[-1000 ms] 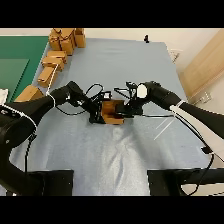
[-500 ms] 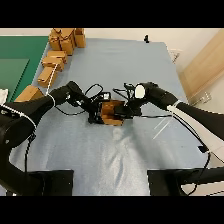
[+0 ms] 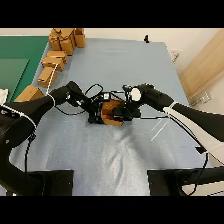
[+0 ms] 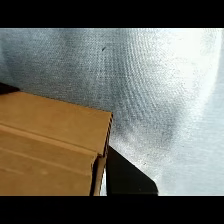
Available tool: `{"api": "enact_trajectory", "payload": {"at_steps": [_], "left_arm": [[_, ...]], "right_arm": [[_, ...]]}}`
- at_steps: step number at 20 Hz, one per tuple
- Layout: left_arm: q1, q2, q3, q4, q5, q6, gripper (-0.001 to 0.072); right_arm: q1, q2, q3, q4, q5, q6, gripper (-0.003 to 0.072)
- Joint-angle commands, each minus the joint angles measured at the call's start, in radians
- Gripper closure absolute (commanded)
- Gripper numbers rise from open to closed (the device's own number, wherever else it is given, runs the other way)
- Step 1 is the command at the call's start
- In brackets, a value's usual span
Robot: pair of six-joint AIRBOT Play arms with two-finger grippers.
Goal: Fold the box.
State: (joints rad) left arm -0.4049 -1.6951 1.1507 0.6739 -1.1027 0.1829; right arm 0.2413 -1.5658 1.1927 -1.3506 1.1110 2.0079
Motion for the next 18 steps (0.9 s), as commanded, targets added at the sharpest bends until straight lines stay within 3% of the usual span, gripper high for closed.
{"api": "enact_trajectory", "payload": {"at_steps": [1,5,6,7,12,13,14,18], "left_arm": [[0.0,0.0,0.0,-0.001,0.002,-0.001,0.0294],[0.0,0.0,0.0,-0.001,0.002,-0.001,0.0294],[0.0,0.0,0.0,-0.001,0.001,-0.001,0.0294],[0.0,0.0,0.0,-0.001,-0.001,-0.001,0.0294],[0.0,0.0,0.0,0.0,-0.006,-0.001,0.0294],[0.0,0.0,0.0,0.0,-0.006,-0.001,0.0294],[0.0,0.0,0.0,0.0,-0.007,-0.001,0.0294],[0.0,0.0,0.0,0.0,-0.006,-0.001,0.0294]], "right_arm": [[0.002,-0.002,0.001,-0.023,0.004,0.017,0.0678],[0.002,-0.002,0.006,-0.029,0.003,0.016,0.0666],[0.002,-0.002,0.016,-0.029,0.004,0.016,0.0554],[0.002,-0.002,0.025,-0.031,0.004,0.016,0.0517],[0.002,-0.001,0.04,-0.06,0.01,0.016,0.0516],[0.001,-0.001,0.04,-0.064,0.01,0.016,0.0478],[0.001,0.001,0.04,-0.066,0.012,0.016,0.0377],[0.001,0.011,0.04,-0.09,0.019,0.017,0.0294]]}}
